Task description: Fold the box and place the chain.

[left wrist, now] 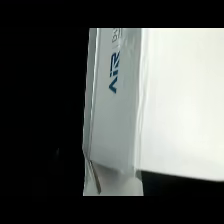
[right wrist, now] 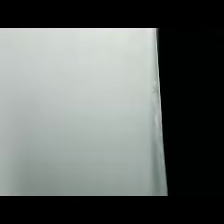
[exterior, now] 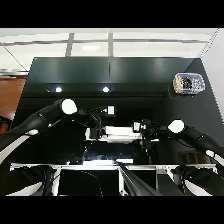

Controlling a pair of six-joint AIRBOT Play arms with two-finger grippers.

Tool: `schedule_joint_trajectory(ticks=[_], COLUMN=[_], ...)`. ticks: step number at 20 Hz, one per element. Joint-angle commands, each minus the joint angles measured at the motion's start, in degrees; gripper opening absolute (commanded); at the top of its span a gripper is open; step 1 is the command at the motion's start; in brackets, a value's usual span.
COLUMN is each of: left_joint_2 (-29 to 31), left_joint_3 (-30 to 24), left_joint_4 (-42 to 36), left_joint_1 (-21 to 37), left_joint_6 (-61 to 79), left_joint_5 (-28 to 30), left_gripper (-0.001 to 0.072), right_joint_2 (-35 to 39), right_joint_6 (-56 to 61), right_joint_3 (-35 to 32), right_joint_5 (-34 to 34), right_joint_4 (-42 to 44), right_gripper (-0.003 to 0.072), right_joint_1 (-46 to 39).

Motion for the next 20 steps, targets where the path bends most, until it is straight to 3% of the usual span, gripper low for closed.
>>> schedule_joint_trajectory(ticks=[1, 3, 4, 5, 6, 8, 9, 13, 16, 18, 20], left_joint_2=[6.21, 9.09, 10.14, 10.58, 10.62, 10.62, 10.60, 10.58, 9.84, 7.76, 4.42], left_joint_3=[0.04, 0.04, 0.00, -0.15, -0.44, -1.84, -2.80, -7.17, -8.66, -8.63, -8.61], left_joint_4=[13.62, 17.42, 17.53, 16.59, 14.93, 8.20, 3.50, -15.54, -20.52, -19.71, -16.70], left_joint_1=[0.04, 0.02, -0.02, -0.44, -1.49, -4.33, -5.77, -6.73, -5.18, -4.26, -4.11], left_joint_6=[-16.83, -21.99, -22.03, -22.03, -22.03, -21.94, -21.79, -21.77, -21.77, -21.68, -21.59], left_joint_5=[-5.27, -10.27, -13.66, -16.24, -17.84, -15.67, -11.80, 15.13, 31.87, 35.10, 32.50], left_gripper=[0.0419, 0.0049, 0.0023, 0.0023, 0.0023, 0.0023, 0.0023, 0.0024, 0.0026, 0.0025, 0.0026], right_joint_2=[-0.02, 0.00, -0.02, -0.02, 0.00, 0.00, -0.02, 0.00, 0.00, -0.02, 0.00], right_joint_6=[-0.04, -0.04, -0.04, -0.07, -0.07, -0.07, -0.07, -0.04, -0.04, -0.02, -0.04], right_joint_3=[0.02, 0.02, 0.02, 0.02, 0.02, 0.02, 0.02, 0.02, 0.02, 0.02, 0.02], right_joint_5=[0.09, 0.09, 0.09, 0.37, 0.59, 0.79, 0.79, 0.79, 0.79, 0.76, 0.74], right_joint_4=[0.00, 0.00, 0.00, 0.00, -0.02, 0.00, 0.00, -0.02, 0.00, 0.00, 0.00], right_gripper=[0.0422, 0.0421, 0.0418, 0.0207, 0.0111, 0.0109, 0.0109, 0.0109, 0.0109, 0.0109, 0.0109], right_joint_1=[0.02, 0.02, 0.02, 0.02, 0.02, 0.02, 0.02, 0.02, 0.02, 0.02, 0.02])
